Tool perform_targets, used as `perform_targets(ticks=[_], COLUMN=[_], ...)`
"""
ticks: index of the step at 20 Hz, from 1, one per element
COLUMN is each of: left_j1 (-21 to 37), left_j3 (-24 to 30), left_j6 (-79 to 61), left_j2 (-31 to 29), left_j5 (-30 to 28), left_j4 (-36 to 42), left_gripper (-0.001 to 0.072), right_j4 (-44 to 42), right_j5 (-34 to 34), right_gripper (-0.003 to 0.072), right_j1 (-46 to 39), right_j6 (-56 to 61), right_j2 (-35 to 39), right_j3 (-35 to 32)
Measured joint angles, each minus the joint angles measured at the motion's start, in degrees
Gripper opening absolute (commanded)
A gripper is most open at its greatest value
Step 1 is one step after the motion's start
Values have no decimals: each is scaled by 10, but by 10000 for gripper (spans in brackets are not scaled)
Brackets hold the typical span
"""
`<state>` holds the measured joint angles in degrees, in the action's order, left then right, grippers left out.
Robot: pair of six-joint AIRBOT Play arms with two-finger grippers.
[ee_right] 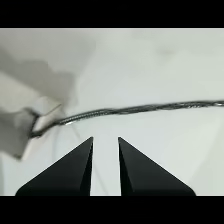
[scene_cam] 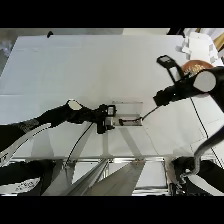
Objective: Fold the box and place the chain.
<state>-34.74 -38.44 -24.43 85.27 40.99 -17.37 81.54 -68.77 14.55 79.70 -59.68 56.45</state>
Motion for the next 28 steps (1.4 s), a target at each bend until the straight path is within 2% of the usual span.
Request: perform_targets(ticks=[1,5,9,18,23,25,28], left_j1=[0,0,0,0,0,0,0], left_j3=[0,0,0,0,0,0,0], left_j6=[0,0,0,0,0,0,0], left_j2=[0,0,0,0,0,0,0], left_j5=[0,0,0,0,0,0,0], left_j4=[0,0,0,0,0,0,0], left_gripper=[271,271,271,270,271,271,271], right_j4=[5,15,28,61,80,83,85], right_j5=[8,41,85,159,167,167,163], right_gripper=[353,356,357,356,353,295,291], right_j1=[-29,-115,-159,-177,-177,-178,-177], right_j6=[1,13,29,89,117,123,129], right_j2=[-3,-33,-87,-218,-244,-250,-254], right_j3=[0,0,0,0,0,0,0])
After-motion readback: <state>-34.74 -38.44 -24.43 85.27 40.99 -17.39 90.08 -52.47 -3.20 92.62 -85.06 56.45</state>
